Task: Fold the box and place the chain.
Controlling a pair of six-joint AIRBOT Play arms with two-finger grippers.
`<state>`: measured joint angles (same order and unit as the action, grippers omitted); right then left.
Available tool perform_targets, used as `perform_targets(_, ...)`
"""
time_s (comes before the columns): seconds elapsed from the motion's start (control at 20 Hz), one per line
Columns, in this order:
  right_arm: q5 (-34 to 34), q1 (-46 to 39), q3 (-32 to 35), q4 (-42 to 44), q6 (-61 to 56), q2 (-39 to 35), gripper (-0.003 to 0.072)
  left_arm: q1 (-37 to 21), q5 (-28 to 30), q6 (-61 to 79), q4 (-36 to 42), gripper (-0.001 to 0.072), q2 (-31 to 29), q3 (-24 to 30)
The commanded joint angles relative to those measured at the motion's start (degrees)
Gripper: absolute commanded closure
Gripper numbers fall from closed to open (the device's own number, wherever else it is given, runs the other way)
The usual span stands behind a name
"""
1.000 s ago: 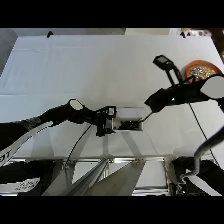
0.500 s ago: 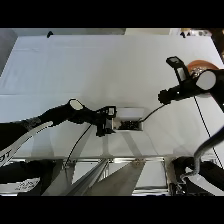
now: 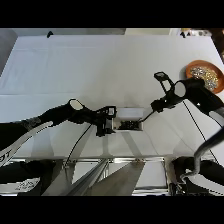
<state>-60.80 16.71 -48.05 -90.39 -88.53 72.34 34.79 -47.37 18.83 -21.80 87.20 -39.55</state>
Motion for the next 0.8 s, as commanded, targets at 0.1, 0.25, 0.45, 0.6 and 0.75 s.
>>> perform_targets(0.1,0.1,3.1,0.2,-4.3,-4.1,3.3,0.0329,-0.1,0.0,0.0,0.0,0.0538,0.0,0.0)
perform_targets(0.25,0.9,3.0,0.2,-4.3,-6.2,4.1,0.0363,-0.1,0.0,0.0,0.0,0.0538,0.0,0.0)
perform_targets(0.45,1.9,3.2,0.2,-4.3,-8.5,6.4,0.0369,-0.1,0.0,0.0,0.0,0.0538,0.0,0.0)
perform_targets(0.6,3.1,3.2,0.2,-4.3,-9.4,6.6,0.0369,-0.1,0.0,0.0,0.0,0.0538,0.0,0.0)
perform_targets(0.75,3.3,3.2,0.2,-4.3,-9.4,6.6,0.0418,-0.1,0.0,0.0,0.0,0.0538,0.0,0.0)
